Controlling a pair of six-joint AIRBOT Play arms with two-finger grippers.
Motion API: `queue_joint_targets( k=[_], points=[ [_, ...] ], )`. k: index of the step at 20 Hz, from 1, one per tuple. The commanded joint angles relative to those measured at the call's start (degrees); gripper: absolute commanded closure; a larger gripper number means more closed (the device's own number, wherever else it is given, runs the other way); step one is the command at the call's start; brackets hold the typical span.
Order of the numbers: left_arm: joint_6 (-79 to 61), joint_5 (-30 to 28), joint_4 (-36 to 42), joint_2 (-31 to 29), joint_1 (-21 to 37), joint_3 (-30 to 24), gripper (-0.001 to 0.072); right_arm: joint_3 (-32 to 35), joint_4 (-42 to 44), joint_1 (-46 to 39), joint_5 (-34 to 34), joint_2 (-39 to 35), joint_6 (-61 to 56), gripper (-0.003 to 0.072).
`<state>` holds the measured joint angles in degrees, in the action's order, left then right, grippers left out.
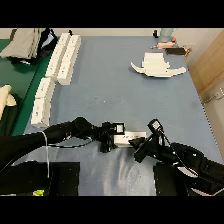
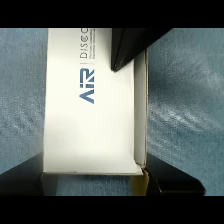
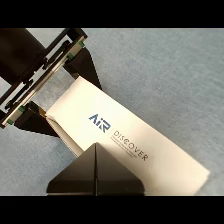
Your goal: Fold the box.
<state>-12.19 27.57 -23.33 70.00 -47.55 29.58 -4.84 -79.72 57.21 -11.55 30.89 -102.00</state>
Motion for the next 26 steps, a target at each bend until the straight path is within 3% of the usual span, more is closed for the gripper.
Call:
queue_joint_targets(
  k=[1,8,12,16,21,26],
  points=[
    [0.0,0.0,0.0,0.0,0.0,0.0,0.0249,-2.2,-1.5,0.0,0.2,-0.9,0.0,0.0684],
    [0.0,0.0,0.0,0.0,0.0,0.0,0.0249,-8.3,-12.6,-0.9,-3.7,-1.9,0.0,0.0684],
    [0.0,0.0,0.0,0.0,0.0,0.0,0.0249,-13.6,-21.6,-2.8,-20.2,-1.9,0.0,0.0684],
    [0.0,0.0,0.0,0.0,0.0,0.0,0.0249,-20.7,-25.7,-12.3,-37.1,-0.2,-1.6,0.0684],
    [0.0,0.0,0.0,0.0,0.0,0.0,0.0249,-35.0,-24.0,-23.7,-47.4,12.1,-1.7,0.0684],
    [0.0,0.0,0.0,0.0,0.0,0.0,0.0249,-49.0,-22.8,-27.3,-58.9,29.9,-9.4,0.0684]
  ],
)
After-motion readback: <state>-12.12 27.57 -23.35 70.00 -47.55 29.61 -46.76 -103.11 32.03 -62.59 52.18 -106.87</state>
